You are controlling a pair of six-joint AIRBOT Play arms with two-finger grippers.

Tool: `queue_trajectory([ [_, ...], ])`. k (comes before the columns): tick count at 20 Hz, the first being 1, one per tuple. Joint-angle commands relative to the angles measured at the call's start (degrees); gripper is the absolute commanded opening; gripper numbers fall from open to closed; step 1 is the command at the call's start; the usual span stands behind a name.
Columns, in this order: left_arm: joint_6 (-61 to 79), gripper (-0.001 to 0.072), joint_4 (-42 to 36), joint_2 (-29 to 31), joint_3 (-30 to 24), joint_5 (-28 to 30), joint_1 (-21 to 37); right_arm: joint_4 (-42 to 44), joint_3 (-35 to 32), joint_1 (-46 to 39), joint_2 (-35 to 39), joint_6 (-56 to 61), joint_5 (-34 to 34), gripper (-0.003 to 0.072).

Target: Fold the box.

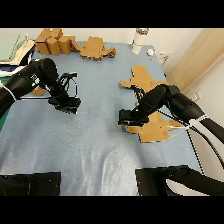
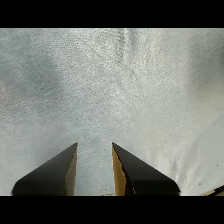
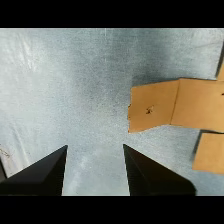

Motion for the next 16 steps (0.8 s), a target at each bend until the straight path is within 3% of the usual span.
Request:
queue_trajectory([
  [1,0.02,0.0347,0.00,0.04,0.02,0.02,0.00,0.00,0.07,-0.02,0.04,0.02,0.02,0.0514],
  [11,0.02,0.0347,0.00,0.04,0.02,0.02,0.00,0.00,0.07,-0.02,0.04,0.02,0.02,0.0514],
  [16,0.02,0.0347,-0.09,0.04,0.02,0.07,-0.02,0.15,0.09,-0.02,0.04,0.02,6.95,0.0514],
])
